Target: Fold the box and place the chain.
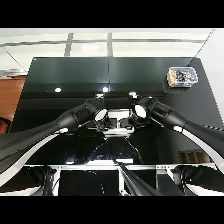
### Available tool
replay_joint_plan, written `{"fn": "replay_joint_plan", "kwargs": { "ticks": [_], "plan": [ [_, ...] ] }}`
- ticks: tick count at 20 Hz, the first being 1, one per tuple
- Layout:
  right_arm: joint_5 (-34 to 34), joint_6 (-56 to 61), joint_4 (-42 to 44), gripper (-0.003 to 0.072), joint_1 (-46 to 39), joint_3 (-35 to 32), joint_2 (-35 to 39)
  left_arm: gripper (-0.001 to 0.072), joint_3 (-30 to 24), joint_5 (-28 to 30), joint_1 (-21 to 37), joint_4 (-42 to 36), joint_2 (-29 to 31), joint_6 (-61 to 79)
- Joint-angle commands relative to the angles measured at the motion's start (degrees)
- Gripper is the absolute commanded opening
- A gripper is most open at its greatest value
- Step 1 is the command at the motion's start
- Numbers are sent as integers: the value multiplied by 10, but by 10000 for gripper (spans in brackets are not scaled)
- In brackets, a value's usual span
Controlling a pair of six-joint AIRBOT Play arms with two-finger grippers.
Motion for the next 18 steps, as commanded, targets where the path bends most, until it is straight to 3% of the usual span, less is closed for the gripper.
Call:
{"fn": "replay_joint_plan", "kwargs": {
  "ticks": [1, 3, 4, 5, 7, 10, 15, 17, 18],
  "plan": [
    [1, 21, -5, 166, 4, 2, -6, 25, 0, 0, 0, 0, 0, 0],
    [1, 21, -3, 167, 4, 2, -6, 25, 0, 0, 0, 0, 0, 0],
    [0, 22, -2, 115, 4, 2, -6, 25, 0, 0, 0, 0, 0, 0],
    [-7, 24, 1, 115, 4, 2, -6, 25, 0, 0, 0, 0, 0, 0],
    [-21, 27, 14, 8, 4, 2, -6, 25, 0, 0, 0, 0, 0, 0],
    [-17, 25, 19, 7, 5, 2, -6, 26, 0, 0, 0, 0, 0, 0],
    [-6, 11, 19, 13, 5, 3, -6, 25, 0, 0, 0, 0, 0, 0],
    [16, 11, 23, 152, 5, 7, -6, 25, 0, 0, 0, 0, 0, 0],
    [27, 11, 21, 171, 5, 10, -6, 26, 0, 0, 0, 0, 0, 0]
  ]
}}
